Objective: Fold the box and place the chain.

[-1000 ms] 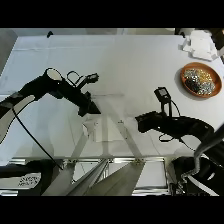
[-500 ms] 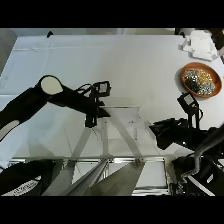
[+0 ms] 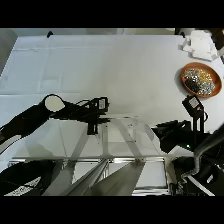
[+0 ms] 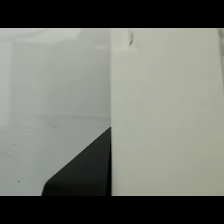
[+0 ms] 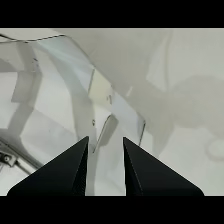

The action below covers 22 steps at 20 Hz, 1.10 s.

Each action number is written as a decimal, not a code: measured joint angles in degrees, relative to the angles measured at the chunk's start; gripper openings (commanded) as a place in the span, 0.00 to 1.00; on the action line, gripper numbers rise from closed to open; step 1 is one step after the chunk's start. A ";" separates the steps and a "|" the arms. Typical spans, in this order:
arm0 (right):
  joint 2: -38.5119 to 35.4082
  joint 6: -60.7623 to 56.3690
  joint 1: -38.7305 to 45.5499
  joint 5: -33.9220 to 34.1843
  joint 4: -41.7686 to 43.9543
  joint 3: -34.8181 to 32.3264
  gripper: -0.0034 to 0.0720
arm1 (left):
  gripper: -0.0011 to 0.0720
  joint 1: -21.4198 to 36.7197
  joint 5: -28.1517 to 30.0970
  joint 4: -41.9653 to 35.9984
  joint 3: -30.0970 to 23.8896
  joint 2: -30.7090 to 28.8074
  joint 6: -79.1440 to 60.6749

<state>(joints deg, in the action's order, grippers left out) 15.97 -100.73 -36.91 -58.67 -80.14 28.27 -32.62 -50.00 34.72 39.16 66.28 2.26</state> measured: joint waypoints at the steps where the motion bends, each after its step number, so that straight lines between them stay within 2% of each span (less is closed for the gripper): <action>1: -0.02 0.00 0.00 0.13 -0.02 0.00 0.38 | 0.02 -0.15 0.96 -0.31 -0.15 0.90 -0.59; 9: -0.07 0.00 0.00 0.74 -0.04 0.00 0.34 | 0.02 -0.39 3.23 -1.86 -0.52 7.50 -4.42; 22: -0.07 0.02 0.00 1.09 0.11 0.00 0.34 | 0.02 -0.20 2.60 -4.52 2.38 11.78 -13.31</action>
